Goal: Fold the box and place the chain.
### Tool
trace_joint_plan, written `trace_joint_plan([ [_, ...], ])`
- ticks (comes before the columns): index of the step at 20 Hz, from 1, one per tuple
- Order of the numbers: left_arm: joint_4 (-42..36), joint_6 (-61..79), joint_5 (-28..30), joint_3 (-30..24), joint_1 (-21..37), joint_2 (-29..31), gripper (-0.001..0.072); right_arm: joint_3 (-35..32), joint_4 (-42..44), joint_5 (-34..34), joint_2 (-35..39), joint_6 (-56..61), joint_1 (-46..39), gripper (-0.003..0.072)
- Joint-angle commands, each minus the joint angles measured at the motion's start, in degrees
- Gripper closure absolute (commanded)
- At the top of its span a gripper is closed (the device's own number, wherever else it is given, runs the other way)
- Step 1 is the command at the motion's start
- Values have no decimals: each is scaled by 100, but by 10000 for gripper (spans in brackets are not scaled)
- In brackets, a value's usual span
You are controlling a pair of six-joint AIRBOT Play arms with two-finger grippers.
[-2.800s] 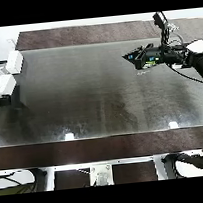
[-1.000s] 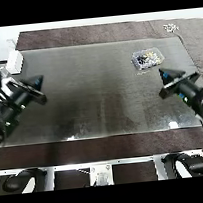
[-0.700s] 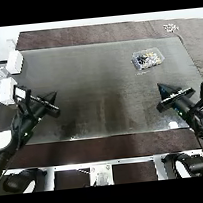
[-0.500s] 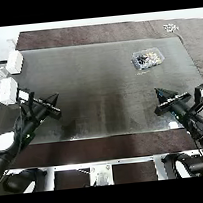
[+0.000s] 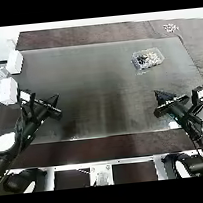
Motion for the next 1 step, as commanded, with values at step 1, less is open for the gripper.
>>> trace_joint_plan([
  [1,2,0,2,-4,-2,4,688,-4,0,4,4,2,4,675],
])
